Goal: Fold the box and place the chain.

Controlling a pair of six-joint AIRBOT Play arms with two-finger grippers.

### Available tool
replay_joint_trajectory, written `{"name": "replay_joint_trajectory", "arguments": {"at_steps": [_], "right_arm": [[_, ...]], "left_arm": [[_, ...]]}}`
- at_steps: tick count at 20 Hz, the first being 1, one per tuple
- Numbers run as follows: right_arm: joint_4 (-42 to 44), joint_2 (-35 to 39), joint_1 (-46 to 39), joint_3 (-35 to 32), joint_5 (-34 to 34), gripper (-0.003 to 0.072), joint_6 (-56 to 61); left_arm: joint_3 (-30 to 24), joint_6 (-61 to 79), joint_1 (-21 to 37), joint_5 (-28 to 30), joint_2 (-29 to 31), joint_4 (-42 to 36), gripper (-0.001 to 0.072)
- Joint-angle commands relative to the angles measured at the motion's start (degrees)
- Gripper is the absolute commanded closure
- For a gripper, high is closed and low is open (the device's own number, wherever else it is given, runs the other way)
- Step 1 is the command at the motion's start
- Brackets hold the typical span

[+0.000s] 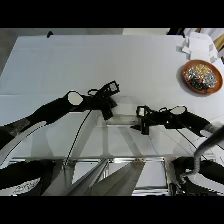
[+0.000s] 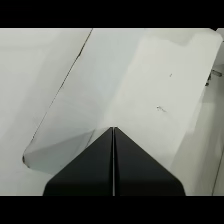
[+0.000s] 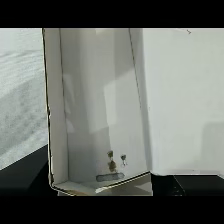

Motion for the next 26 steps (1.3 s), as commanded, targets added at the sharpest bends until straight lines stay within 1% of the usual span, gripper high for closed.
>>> {"name": "replay_joint_trajectory", "arguments": {"at_steps": [1,4,7,11,14,16,18,21,23,26], "right_arm": [[-0.1,0.0,0.0,0.0,0.0,0.036,0.0],[0.0,0.0,0.0,0.0,0.0,0.036,0.0],[0.0,0.0,0.0,0.0,0.0,0.036,0.0],[0.0,0.0,0.0,0.0,0.0,0.036,0.0],[-0.1,0.0,0.0,0.0,0.0,0.036,0.0],[-0.1,0.0,0.0,0.0,0.0,0.036,0.0],[-0.1,0.0,0.0,0.0,0.0,0.036,0.0],[0.0,0.0,0.0,0.0,0.0,0.036,0.0],[-0.1,0.0,0.0,0.0,0.0,0.036,0.0],[0.0,0.0,0.0,0.0,0.0,0.036,0.0]], "left_arm": [[0.0,0.2,0.1,0.0,-1.7,-0.1,0.07],[0.0,0.2,0.3,-1.0,-0.9,0.3,0.07],[0.0,0.1,2.4,-4.6,3.3,1.4,0.0704],[0.0,-3.7,7.8,-11.3,11.0,10.1,0.07],[0.0,-2.1,11.4,-20.3,13.5,12.3,0.0702],[0.0,0.6,12.0,-26.9,13.1,12.4,0.0702],[0.0,2.9,11.3,-31.1,12.0,12.6,0.07],[0.0,2.9,10.8,-32.5,9.2,12.8,0.0699],[-0.1,2.7,10.8,-32.9,7.3,14.5,0.0703],[-0.1,2.8,10.7,-33.4,5.6,14.8,0.0703]]}}
